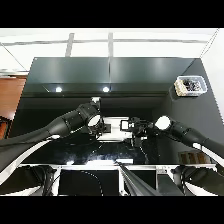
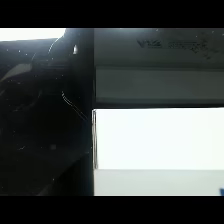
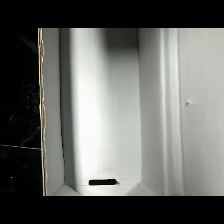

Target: Fold the box and place the chain.

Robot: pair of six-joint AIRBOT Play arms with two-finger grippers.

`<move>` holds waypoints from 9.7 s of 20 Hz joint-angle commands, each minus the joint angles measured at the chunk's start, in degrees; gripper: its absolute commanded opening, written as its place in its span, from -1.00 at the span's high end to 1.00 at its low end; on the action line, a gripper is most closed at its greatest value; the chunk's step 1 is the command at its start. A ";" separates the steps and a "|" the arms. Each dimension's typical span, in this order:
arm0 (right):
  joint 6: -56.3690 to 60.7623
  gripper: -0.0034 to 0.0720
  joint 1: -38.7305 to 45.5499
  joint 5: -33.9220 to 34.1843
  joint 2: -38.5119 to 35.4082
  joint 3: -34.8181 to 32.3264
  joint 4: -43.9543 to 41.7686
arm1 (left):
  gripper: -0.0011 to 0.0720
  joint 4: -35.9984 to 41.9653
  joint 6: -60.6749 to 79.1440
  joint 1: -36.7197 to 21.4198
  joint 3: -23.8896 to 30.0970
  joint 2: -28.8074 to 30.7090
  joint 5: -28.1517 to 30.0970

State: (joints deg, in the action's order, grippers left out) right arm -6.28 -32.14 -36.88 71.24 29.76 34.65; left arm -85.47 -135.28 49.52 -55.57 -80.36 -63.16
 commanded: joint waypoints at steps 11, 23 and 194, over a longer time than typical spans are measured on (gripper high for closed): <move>8.00 -0.82 2.84 -6.86 -10.36 -0.02 13.27 | 0.90 0.00 0.00 0.02 -0.07 0.02 -0.37; 6.34 0.57 2.01 -7.04 -8.15 -0.02 2.01 | 0.90 0.02 0.00 0.02 -0.07 0.02 -0.35; 126.14 -0.39 47.28 -26.45 32.24 59.87 38.64 | 0.89 0.24 0.00 -0.09 -0.07 0.02 -0.07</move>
State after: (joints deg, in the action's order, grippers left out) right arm 121.73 15.31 -63.81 103.33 89.58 73.78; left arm -85.23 -135.28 49.47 -55.66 -80.36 -63.24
